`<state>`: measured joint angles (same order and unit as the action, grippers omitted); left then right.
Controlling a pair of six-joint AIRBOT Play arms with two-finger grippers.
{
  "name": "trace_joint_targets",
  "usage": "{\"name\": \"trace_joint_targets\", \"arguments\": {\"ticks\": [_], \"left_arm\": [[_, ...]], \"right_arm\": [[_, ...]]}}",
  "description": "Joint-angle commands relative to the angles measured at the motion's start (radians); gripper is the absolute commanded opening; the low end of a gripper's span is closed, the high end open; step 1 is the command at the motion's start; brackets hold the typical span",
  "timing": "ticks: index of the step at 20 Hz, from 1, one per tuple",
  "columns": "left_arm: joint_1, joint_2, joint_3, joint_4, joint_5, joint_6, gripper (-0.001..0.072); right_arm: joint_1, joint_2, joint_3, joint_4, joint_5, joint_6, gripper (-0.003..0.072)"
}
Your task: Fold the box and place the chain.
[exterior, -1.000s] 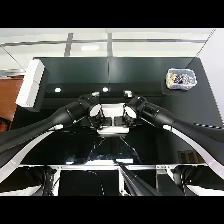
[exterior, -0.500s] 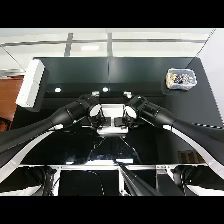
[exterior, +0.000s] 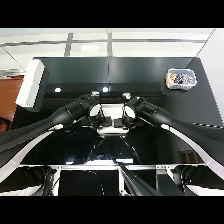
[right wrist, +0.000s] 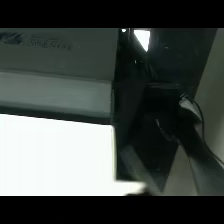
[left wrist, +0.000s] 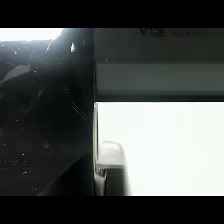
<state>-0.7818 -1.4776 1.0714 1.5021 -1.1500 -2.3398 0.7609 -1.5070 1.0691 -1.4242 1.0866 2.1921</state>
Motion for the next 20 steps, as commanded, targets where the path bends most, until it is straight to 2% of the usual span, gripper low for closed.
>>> {"name": "trace_joint_targets", "arguments": {"ticks": [1,5,8,9,13,15,18,19,20], "left_arm": [[0.001,0.000,0.001,0.008,0.014,0.010,0.0023],[0.001,0.000,0.001,0.008,0.014,0.010,0.0023],[0.001,0.000,0.001,0.008,0.013,0.010,0.0023],[0.001,0.000,0.001,0.008,0.013,0.010,0.0023],[0.001,0.000,0.001,0.008,0.015,0.010,0.0023],[0.001,0.000,0.001,0.007,0.015,0.010,0.0023],[0.001,0.000,0.001,0.008,0.014,0.010,0.0023],[0.001,0.000,0.001,0.008,0.014,0.010,0.0023],[0.001,0.000,0.001,0.008,0.014,0.010,0.0023]], "right_arm": [[0.000,-0.005,0.000,0.001,-0.010,-0.016,0.0009],[0.000,0.000,0.001,0.000,-0.008,-0.016,0.0012],[-0.011,0.039,0.003,0.006,0.043,-0.017,0.0319],[-0.015,0.064,0.004,0.006,0.068,-0.037,0.0358],[-0.050,0.254,0.018,-0.032,0.138,-0.137,0.0358],[-0.082,0.370,0.018,-0.163,0.167,-0.137,0.0357],[-0.157,0.452,0.017,-0.601,0.171,-0.137,0.0356],[-0.196,0.449,0.005,-0.729,0.123,-0.137,0.0357],[-0.246,0.444,-0.019,-0.787,0.031,-0.137,0.0358]]}}
